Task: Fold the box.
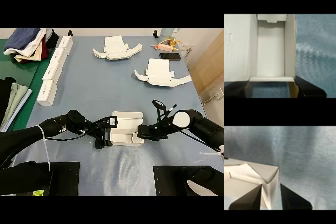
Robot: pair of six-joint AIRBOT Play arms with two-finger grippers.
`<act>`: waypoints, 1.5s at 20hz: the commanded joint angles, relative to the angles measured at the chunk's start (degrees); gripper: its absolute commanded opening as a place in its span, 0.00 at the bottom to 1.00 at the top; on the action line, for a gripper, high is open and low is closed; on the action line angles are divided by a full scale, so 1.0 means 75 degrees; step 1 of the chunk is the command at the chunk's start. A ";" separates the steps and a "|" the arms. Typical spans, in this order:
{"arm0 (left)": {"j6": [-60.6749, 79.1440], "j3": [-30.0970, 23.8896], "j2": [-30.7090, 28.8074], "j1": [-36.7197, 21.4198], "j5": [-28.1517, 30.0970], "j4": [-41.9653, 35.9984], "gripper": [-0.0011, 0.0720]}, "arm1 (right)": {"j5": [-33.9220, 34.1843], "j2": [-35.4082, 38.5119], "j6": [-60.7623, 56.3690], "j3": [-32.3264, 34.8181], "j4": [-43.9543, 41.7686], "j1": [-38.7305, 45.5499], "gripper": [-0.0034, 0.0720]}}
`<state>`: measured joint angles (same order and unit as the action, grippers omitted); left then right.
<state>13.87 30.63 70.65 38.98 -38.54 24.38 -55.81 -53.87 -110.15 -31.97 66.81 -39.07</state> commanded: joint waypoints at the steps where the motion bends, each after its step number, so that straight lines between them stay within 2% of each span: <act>1: 0.0003 0.0003 0.0000 -0.0006 0.0003 0.0003 0.73 | -0.0600 -0.0641 -0.2095 -0.0711 0.1521 -0.0935 0.50; 4: 0.0003 0.0000 0.0000 -0.0006 0.0003 0.0003 0.73 | -0.1189 -0.1320 -0.3110 -0.1338 0.2197 -0.1571 0.44; 8: 0.0003 0.0000 0.0000 -0.0006 0.0003 0.0003 0.73 | -0.1816 -0.2142 -0.4036 -0.2075 0.2763 -0.2145 0.44; 14: 0.0003 0.0003 0.0000 -0.0006 0.0003 0.0003 0.73 | -0.2159 -0.2620 -0.4462 -0.2314 0.2938 -0.2186 0.43; 15: 0.0003 0.0000 0.0000 -0.0006 0.0003 0.0003 0.73 | -0.2183 -0.2620 -0.4456 -0.2314 0.3010 -0.2186 0.22; 16: 0.0003 0.0000 0.0000 -0.0006 0.0003 0.0003 0.73 | -0.2189 -0.2620 -0.4453 -0.2314 0.3063 -0.2186 0.05; 21: 0.0003 0.0000 0.0000 -0.0006 0.0003 0.0003 0.73 | -0.2186 -0.2623 -0.4453 -0.2314 0.3153 -0.2186 0.04; 22: 0.0003 0.0000 0.0000 -0.0006 0.0003 0.0003 0.73 | -0.2159 -0.2617 -0.4415 -0.2314 0.3147 -0.2186 0.05; 23: 0.0003 0.0003 0.0000 -0.0006 0.0000 0.0003 0.73 | -0.2165 -0.2602 -0.4357 -0.2317 0.3115 -0.2186 0.15; 24: 0.0003 0.0000 0.0000 -0.0006 0.0003 0.0003 0.73 | -0.2168 -0.2567 -0.4299 -0.2317 0.3031 -0.2186 0.43; 25: 0.0003 0.0000 0.0000 -0.0006 0.0003 0.0003 0.73 | -0.2197 -0.2515 -0.4220 -0.2320 0.2943 -0.2186 0.52; 30: 0.0003 0.0000 0.0000 -0.0006 0.0003 0.0003 0.73 | -0.2454 -0.1711 -0.4226 -0.2477 0.2926 -0.2177 0.52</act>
<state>13.89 30.63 70.65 38.98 -38.57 24.36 -73.12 -69.71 -142.15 -49.82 89.32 -55.37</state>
